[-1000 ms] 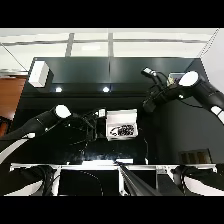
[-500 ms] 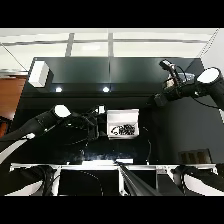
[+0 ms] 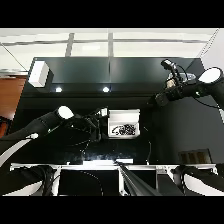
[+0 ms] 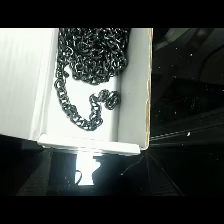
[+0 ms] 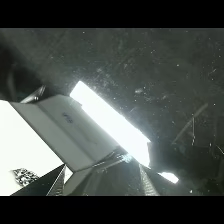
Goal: Fold the box and place the chain.
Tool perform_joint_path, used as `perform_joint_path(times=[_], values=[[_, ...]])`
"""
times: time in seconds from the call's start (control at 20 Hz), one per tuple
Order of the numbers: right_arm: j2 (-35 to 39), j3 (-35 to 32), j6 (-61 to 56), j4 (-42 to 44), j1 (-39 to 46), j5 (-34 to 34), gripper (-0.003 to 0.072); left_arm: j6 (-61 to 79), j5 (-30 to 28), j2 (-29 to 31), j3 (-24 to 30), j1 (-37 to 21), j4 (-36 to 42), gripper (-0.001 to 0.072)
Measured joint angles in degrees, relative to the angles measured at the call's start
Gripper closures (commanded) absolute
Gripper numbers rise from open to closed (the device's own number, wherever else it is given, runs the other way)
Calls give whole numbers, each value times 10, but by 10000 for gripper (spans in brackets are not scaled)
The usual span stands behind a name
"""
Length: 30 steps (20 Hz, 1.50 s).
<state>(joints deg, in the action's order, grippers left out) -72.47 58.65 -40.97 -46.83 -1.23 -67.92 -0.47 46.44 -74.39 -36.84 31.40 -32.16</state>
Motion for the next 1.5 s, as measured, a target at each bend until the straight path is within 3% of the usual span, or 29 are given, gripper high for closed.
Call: perform_joint_path(times=[0.6,1.2,1.4,1.5], values=[[0,0,-2,3,0,-8,143,13,-54,-1,0,10,-3,9],[0,0,-6,3,0,-9,143,99,-54,-5,0,11,24,13],[0,0,-6,8,0,-10,143,131,-27,-19,-3,11,50,13],[0,0,-6,10,0,-11,143,137,-23,-23,-4,11,55,54]])
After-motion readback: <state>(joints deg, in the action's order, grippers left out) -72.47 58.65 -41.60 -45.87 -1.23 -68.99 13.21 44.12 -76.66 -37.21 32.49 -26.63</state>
